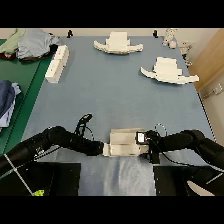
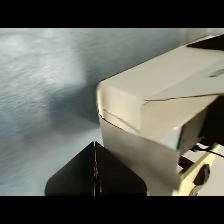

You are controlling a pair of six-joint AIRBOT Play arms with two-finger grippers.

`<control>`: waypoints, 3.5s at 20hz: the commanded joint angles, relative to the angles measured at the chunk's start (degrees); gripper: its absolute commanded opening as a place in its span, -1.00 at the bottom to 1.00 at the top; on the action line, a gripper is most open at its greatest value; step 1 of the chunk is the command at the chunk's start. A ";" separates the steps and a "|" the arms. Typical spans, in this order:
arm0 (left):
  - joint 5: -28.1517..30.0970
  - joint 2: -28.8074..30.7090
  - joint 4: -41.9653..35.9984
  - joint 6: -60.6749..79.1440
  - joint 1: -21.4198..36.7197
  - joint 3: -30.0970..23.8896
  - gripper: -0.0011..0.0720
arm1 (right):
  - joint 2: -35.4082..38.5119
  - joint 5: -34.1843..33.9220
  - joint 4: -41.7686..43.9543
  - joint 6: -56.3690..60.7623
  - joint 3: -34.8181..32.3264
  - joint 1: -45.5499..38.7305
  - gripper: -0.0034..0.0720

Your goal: Fold the box.

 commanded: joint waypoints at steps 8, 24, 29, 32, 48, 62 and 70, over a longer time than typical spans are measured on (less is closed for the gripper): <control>-0.63 -0.09 -0.28 1.40 0.09 4.35 -0.92 | 0.02 0.00 0.02 0.00 0.00 0.04 0.51; 2.95 -0.26 1.79 -2.71 -2.29 5.99 -0.14 | 0.02 0.02 0.02 0.00 0.00 0.04 0.51; 0.83 -2.21 16.94 -19.06 -8.74 9.90 -0.14 | 0.02 0.02 0.02 0.00 0.00 0.04 0.51; 0.98 -5.31 22.43 -25.70 -13.25 13.57 -0.14 | 0.02 0.02 0.02 0.00 0.00 0.04 0.51; -16.50 -25.92 41.83 -51.54 -25.00 32.46 -0.14 | 0.02 0.00 0.02 0.00 0.00 0.04 0.51; -17.46 -32.61 46.53 -60.00 -28.26 34.56 -0.34 | 0.02 0.00 0.00 0.00 0.00 0.04 0.51; -16.55 -32.61 47.91 -61.59 -28.98 34.56 -0.93 | 0.02 0.02 0.00 0.00 0.00 0.04 0.51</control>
